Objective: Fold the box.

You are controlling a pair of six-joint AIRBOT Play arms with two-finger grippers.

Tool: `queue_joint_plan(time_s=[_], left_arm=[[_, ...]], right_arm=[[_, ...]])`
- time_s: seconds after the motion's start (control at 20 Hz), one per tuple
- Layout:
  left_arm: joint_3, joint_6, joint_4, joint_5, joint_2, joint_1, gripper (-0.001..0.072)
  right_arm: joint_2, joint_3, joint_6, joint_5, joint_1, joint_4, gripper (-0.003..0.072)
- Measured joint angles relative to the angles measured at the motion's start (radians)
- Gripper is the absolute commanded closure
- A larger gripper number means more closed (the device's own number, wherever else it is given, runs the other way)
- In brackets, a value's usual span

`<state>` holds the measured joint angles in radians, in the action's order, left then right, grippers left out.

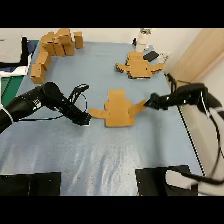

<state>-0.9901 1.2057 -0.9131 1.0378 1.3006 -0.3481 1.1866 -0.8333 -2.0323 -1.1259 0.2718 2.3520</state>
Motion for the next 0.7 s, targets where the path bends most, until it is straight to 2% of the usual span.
queue_joint_plan(time_s=[0.2, 0.3, 0.5, 0.7], left_arm=[[0.000, -0.048, 0.000, 0.037, 0.000, 0.000, 0.0698], [0.000, -0.064, 0.000, 0.051, 0.000, 0.000, 0.0698], [0.000, -0.080, 0.001, 0.058, 0.000, 0.000, 0.0698], [0.000, -0.085, 0.001, 0.061, 0.000, 0.000, 0.0698]], right_arm=[[-0.231, 0.202, 0.174, 0.049, -0.113, -0.128, 0.0669], [-0.289, 0.246, 0.233, 0.049, -0.153, -0.176, 0.0390], [-0.299, 0.278, 0.279, 0.056, -0.185, -0.226, 0.0388], [-0.198, 0.247, 0.224, 0.061, -0.192, -0.234, 0.0388]])
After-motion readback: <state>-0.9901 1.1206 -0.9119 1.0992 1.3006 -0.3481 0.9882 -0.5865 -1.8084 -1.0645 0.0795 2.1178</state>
